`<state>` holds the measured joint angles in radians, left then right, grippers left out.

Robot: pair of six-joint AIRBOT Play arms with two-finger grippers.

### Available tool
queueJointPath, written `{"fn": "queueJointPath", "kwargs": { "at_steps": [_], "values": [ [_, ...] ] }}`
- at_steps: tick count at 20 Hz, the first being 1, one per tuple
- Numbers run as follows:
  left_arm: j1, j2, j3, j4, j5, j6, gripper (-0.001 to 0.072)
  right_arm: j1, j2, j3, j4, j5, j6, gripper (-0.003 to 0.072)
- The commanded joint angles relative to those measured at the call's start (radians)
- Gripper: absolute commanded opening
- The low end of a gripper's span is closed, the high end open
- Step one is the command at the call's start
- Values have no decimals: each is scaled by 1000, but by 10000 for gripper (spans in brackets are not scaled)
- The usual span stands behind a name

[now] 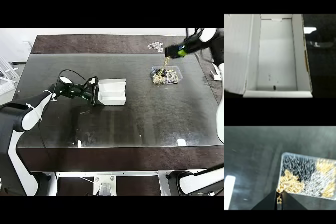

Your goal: Fold the box and place the chain.

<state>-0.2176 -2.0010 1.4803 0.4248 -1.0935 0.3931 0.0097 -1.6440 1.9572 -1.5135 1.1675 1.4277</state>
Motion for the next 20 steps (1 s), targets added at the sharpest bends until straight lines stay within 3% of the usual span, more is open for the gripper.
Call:
{"fn": "queueJointPath", "kwargs": {
  "at_steps": [1,5,9,20],
  "values": [
    [0,0,1,0,0,0,487,87,176,1,-74,35,5,15],
    [0,0,1,0,0,0,487,222,353,1,-138,35,6,15],
    [0,0,1,0,0,0,487,358,451,1,-140,35,13,15],
    [0,0,1,0,0,0,487,624,456,-21,-140,30,40,15]
  ]
}}
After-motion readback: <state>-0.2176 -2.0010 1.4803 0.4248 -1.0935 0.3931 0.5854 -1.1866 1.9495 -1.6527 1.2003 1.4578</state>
